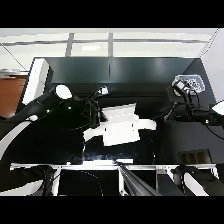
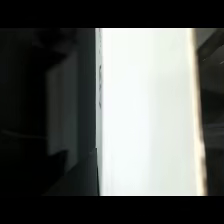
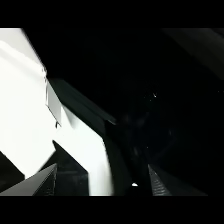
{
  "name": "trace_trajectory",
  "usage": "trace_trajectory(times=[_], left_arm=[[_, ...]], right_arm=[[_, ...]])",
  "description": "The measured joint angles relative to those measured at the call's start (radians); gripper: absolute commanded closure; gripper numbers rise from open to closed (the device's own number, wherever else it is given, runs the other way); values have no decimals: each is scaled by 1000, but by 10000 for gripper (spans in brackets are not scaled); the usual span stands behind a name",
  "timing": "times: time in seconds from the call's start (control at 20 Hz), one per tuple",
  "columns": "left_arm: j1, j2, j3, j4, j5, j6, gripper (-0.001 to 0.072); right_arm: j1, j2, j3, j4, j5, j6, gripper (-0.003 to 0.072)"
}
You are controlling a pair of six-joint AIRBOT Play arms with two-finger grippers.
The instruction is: Fold the box and place the chain.
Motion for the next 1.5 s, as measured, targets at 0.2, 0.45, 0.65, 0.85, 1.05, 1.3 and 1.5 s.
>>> trace_trajectory(times=[0.2,0.45,0.65,0.85,1.05,1.3,1.5], left_arm=[[-10,-24,-31,11,57,135,682],[-14,-60,-40,23,101,223,682],[-13,-85,-43,34,116,242,681],[-14,-95,-44,42,120,249,680],[-14,-97,-43,46,119,247,681],[-14,-98,-44,48,119,245,680],[-14,-98,-39,50,117,243,680]], right_arm=[[97,-7,-31,-39,-71,-103,17],[212,-22,-71,-62,-194,-158,17],[279,-34,-105,-77,-220,-176,17],[357,-57,-141,-82,-237,-228,17],[445,-77,-154,-79,-286,-267,17],[492,-85,-157,-26,-309,-306,17],[501,-87,-158,-6,-288,-324,17]])
